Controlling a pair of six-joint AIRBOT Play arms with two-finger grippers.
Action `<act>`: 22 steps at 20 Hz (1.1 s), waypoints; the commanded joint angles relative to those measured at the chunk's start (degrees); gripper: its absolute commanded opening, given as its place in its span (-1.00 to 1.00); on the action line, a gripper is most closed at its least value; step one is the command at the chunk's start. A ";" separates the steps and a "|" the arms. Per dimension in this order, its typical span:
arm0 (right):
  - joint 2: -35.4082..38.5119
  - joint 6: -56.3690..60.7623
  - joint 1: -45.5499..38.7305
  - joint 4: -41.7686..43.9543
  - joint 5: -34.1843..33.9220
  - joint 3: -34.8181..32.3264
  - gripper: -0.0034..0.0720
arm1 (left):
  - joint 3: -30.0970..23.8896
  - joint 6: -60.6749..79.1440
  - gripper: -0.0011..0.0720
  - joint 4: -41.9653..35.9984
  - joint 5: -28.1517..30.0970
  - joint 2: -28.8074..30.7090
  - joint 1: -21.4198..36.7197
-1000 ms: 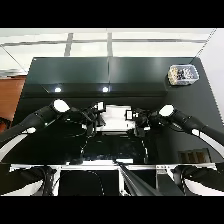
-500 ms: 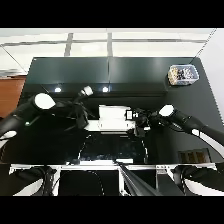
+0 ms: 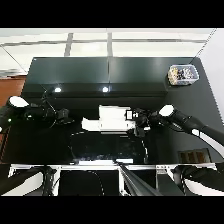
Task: Fold the box and place the chain.
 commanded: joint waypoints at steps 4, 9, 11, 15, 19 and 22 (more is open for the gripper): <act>-0.04 0.00 0.04 0.00 0.00 -0.02 0.32 | 0.55 1.60 -0.91 -7.54 0.92 -12.22 -7.58; -0.04 0.00 0.04 0.00 0.00 -0.02 0.32 | 3.45 2.89 -0.91 -7.65 2.23 -14.23 -15.41; -0.04 0.00 0.04 0.00 0.00 -0.02 0.32 | 4.35 7.56 -0.90 -9.64 0.11 -14.21 -15.04; -0.04 0.00 0.04 0.00 0.00 -0.02 0.32 | 7.06 10.14 0.56 -12.15 -4.96 -14.14 -12.22; -0.04 0.00 0.04 0.00 0.00 -0.02 0.32 | 9.42 10.10 0.96 -14.43 -7.67 -14.16 -13.16; -0.04 0.00 0.04 0.00 0.00 -0.02 0.32 | 11.15 9.99 0.93 -15.41 -7.65 -14.16 -16.44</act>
